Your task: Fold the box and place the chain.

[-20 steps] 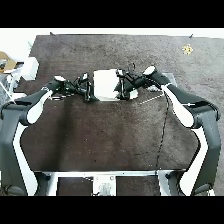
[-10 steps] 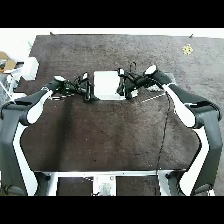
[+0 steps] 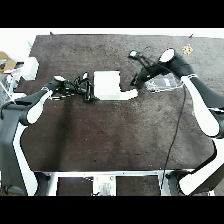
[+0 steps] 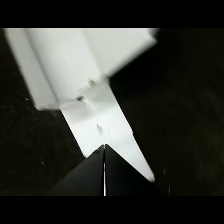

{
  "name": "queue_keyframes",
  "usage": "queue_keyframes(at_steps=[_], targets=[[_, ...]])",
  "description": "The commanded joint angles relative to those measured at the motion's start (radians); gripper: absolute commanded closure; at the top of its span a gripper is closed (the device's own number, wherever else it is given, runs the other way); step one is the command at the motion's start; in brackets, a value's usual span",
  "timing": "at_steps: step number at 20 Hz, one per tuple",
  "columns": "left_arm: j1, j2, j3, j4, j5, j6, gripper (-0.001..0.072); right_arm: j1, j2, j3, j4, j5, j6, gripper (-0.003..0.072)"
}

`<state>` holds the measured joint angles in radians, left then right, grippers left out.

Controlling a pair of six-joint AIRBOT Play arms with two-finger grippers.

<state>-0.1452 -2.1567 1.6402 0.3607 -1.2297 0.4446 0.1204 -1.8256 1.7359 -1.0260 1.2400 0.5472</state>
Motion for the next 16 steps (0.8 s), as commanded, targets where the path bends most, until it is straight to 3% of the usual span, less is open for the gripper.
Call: queue_keyframes(at_steps=[1, 4, 7, 12, 16], targets=[[0.001, 0.0, 0.0, 0.001, 0.0, 0.001, 0.0186, -0.088, 0.044, -0.013, -0.032, 0.114, 0.391, 0.0681], [0.001, 0.0, 0.0, 0.001, 0.0, 0.001, 0.0186, -0.163, 0.045, -0.109, 0.032, 0.103, 0.465, 0.0681], [0.001, 0.0, 0.0, 0.0, 0.0, 0.001, 0.0186, -0.193, 0.042, -0.208, 0.085, -0.032, 0.496, 0.0681], [0.001, 0.0, 0.0, -0.002, 0.0, 0.001, 0.0186, -0.152, -0.028, -0.221, 0.139, -0.131, 0.505, 0.068], [0.001, 0.0, 0.0, -0.002, 0.0, 0.001, 0.0186, -0.132, -0.071, -0.221, 0.18, -0.146, 0.505, 0.0681]])
